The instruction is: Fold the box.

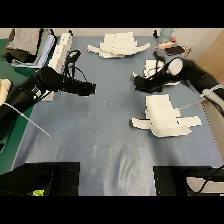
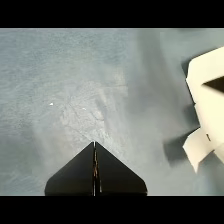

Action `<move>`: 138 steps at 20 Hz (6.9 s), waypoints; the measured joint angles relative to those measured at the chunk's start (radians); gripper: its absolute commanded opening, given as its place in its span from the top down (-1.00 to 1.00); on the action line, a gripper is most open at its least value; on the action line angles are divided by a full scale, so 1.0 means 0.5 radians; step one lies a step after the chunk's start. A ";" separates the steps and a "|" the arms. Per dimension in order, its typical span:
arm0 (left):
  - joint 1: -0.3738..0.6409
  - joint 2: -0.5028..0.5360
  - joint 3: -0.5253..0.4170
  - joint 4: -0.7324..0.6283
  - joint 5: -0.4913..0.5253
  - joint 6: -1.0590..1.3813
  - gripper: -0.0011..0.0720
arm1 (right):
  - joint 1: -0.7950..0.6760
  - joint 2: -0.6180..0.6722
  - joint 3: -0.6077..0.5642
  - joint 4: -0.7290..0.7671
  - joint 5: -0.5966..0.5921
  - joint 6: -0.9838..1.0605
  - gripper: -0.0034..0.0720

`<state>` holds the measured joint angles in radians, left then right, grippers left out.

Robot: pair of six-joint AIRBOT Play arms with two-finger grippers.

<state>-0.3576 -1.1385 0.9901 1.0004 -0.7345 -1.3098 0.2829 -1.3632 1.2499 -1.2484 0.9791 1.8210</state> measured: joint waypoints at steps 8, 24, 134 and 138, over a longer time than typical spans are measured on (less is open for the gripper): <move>0.000 -0.002 0.000 -0.167 -0.035 0.001 -0.46 | -1.219 -0.153 0.321 -0.541 0.921 -0.264 -0.32; 0.000 -0.003 0.000 -0.546 -0.231 -0.006 -0.63 | -2.082 -0.792 0.307 0.141 1.433 -1.207 -0.32; 0.257 -1.125 0.324 -1.105 -1.521 1.692 0.93 | -0.115 1.112 -1.781 1.182 0.027 -1.440 0.91; 0.249 -1.125 0.324 -1.050 -1.530 1.697 0.92 | -0.115 1.112 -1.781 1.188 0.006 -1.438 0.91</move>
<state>-0.2333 -1.7012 1.1522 0.4755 -1.4998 -0.4614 0.2253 -0.8070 0.3592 -0.6544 0.9821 1.1019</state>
